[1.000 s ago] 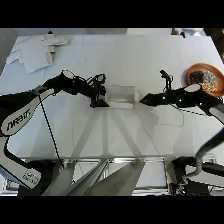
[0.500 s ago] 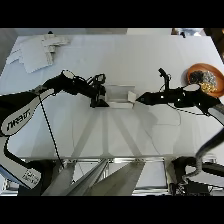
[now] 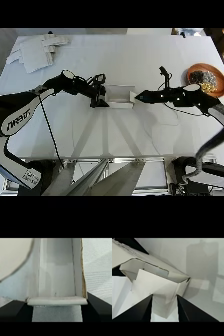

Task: Fold the box and place the chain.

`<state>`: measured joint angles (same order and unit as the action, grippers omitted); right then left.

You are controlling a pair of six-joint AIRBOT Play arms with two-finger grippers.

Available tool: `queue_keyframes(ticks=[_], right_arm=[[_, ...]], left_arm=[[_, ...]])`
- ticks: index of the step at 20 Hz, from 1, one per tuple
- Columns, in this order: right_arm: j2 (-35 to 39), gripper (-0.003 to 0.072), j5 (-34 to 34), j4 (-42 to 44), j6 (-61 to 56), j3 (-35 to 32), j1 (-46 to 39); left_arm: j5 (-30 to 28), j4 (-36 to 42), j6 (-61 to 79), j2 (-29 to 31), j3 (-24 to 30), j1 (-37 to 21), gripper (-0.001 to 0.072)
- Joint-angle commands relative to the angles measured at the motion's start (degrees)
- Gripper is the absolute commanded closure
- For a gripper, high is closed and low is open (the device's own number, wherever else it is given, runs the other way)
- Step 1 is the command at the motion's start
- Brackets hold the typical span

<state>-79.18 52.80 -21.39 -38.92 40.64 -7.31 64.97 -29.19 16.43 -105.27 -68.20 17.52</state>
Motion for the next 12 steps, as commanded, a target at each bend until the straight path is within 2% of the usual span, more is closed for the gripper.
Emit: queue_keyframes(ticks=[1,2,3,12], right_arm=[[0.0,0.0332,-3.72,-3.63,0.15,-0.02,2.43],[0.0,0.0292,-4.83,-3.58,-0.07,-0.02,3.65],[0.0,0.0283,-6.1,-3.39,-0.79,-0.02,4.83],[0.07,0.0283,-6.03,1.79,-2.78,0.02,5.81]], left_arm=[[-0.02,0.0,0.02,0.0,-0.04,-0.02,0.0293],[-0.02,0.0,0.02,0.0,-0.04,-0.02,0.0293],[-0.02,0.0,0.02,0.0,-0.04,-0.02,0.0293],[-0.02,0.0,0.02,0.0,-0.04,-0.02,0.0293]])
